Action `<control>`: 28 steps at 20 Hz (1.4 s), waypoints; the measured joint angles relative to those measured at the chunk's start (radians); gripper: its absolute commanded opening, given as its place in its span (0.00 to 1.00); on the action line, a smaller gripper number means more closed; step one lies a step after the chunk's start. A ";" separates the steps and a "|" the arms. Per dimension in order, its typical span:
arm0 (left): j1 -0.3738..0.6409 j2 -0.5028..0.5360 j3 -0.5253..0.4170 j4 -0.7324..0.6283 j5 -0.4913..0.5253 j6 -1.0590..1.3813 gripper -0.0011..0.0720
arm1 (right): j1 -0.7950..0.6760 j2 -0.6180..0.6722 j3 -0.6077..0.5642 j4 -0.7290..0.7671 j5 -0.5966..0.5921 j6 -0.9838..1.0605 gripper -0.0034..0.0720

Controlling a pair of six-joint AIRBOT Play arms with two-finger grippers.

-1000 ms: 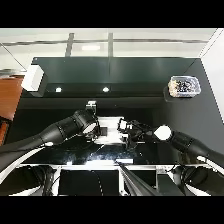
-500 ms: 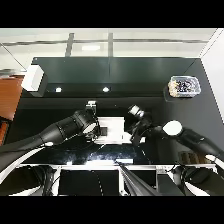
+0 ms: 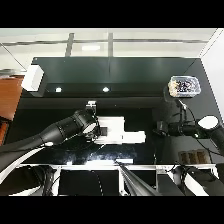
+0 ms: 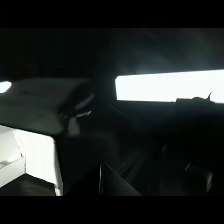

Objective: Fold the box and place the chain.

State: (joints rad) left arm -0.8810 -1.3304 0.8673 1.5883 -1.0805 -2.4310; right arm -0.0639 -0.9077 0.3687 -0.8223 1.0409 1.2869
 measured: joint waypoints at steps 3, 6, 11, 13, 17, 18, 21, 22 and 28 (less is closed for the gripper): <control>0.000 0.000 0.000 0.000 0.000 0.000 0.05 | 0.041 -0.043 -0.045 0.063 -0.006 0.027 0.07; 0.000 0.000 0.000 0.000 0.000 0.000 0.05 | 0.138 -0.121 -0.062 0.143 -0.070 0.024 0.07; 0.000 0.000 0.000 0.000 -0.001 0.000 0.05 | 0.275 -0.212 -0.062 0.314 -0.129 -0.056 0.40; 0.000 0.000 0.000 0.000 -0.002 0.000 0.05 | 0.307 -0.223 -0.042 0.357 -0.114 -0.086 0.78; 0.000 0.000 0.000 0.000 -0.002 0.000 0.05 | 0.336 -0.234 0.024 0.369 -0.038 -0.134 0.78; 0.000 0.000 0.000 0.000 -0.002 0.000 0.05 | 0.339 -0.234 0.044 0.382 -0.009 -0.145 0.78; 0.000 0.000 0.000 0.000 -0.002 0.000 0.05 | 0.345 -0.236 0.086 0.391 0.053 -0.167 0.78; 0.000 0.000 0.000 0.000 -0.003 0.000 0.05 | 0.349 -0.236 0.095 0.392 0.065 -0.171 0.78; 0.000 0.000 0.000 0.000 -0.003 0.000 0.05 | 0.400 -0.236 0.114 0.399 0.058 -0.178 0.85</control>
